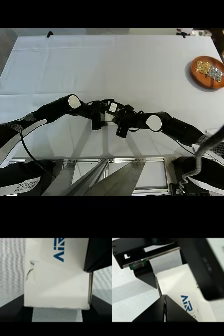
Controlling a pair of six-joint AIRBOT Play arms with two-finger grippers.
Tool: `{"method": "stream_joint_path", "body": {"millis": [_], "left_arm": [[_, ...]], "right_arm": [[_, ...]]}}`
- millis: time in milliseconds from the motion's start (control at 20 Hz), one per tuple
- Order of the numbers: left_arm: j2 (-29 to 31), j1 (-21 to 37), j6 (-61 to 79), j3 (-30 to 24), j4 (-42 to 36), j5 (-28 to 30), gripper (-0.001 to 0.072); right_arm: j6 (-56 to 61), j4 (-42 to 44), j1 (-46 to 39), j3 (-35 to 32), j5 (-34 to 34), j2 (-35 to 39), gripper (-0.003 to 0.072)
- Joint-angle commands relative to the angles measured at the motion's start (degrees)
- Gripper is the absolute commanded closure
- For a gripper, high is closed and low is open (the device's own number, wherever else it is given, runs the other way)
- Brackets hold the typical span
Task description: Fold the box and place the chain.
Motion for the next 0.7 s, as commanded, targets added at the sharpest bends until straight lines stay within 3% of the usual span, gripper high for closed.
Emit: {"method": "stream_joint_path", "body": {"millis": [0, 100, 250, 450, 650], "left_arm": [[0.04, 0.0, -0.09, -0.02, -0.09, 0.0, 0.0575], [0.04, 0.0, -0.09, -0.02, -0.11, 0.0, 0.0575], [0.04, 0.0, -0.09, -0.02, -0.09, 0.0, 0.0575], [0.04, 0.0, -0.09, -0.02, -0.09, -0.02, 0.0575], [0.04, 0.0, -0.09, -0.02, -0.09, 0.0, 0.0575]], "right_arm": [[0.0, -0.68, 0.04, 0.0, -0.13, 1.66, 0.0677], [0.76, -1.79, 0.04, 0.0, 0.39, 4.87, 0.0677], [8.66, -8.35, 0.04, 0.0, 6.36, 12.37, 0.0676], [23.71, -19.61, 0.04, 0.0, 22.62, 22.93, 0.0678], [34.01, -20.72, 0.04, 0.0, 40.89, 25.35, 0.0679]]}}
